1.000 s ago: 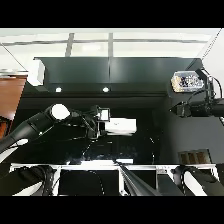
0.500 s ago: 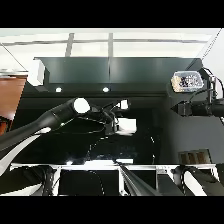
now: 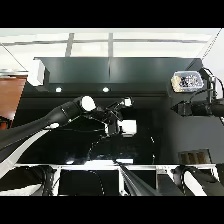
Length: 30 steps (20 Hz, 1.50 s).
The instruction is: Fold the box and place the chain.
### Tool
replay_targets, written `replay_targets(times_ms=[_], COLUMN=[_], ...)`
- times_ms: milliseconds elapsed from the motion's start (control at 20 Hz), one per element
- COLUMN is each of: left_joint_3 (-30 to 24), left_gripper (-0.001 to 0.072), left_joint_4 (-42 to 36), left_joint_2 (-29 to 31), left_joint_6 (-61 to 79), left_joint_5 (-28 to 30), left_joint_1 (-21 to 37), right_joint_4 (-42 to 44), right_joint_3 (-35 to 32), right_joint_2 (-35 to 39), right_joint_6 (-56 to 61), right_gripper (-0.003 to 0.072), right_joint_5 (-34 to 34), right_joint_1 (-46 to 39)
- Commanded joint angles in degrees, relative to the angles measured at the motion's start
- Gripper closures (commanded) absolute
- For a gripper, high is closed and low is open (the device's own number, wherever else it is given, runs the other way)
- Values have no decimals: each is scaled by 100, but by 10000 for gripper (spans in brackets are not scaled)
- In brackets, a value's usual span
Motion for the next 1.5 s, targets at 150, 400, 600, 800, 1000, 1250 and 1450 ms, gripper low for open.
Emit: replay_targets(times_ms=[150,400,600,800,1000,1250,1450], left_joint_3=[13,13,55,48,50,55,245], left_gripper=[-8,0,429,428,420,420,420], left_joint_4=[916,1718,2664,2813,3936,4559,3692], left_joint_2=[-155,-271,212,719,1016,997,739], left_joint_6=[2,0,-1259,-2671,-4824,-6111,-5897], left_joint_5=[2,911,761,-498,-1679,-1825,-870], left_joint_1=[-341,-765,-767,450,2520,5226,6325], right_joint_4=[-2,-2,-26,-24,-24,-15,0], right_joint_3=[-2,-2,-2,-2,-2,-2,-4], right_joint_2=[2,2,0,0,-2,-2,-7], right_joint_6=[-2,0,-2,-2,-2,2,208], right_gripper=[674,674,674,674,674,674,674], right_joint_5=[-20,-59,-122,-247,-278,-385,-402], right_joint_1=[-2,-2,-2,-2,-2,-2,-2])
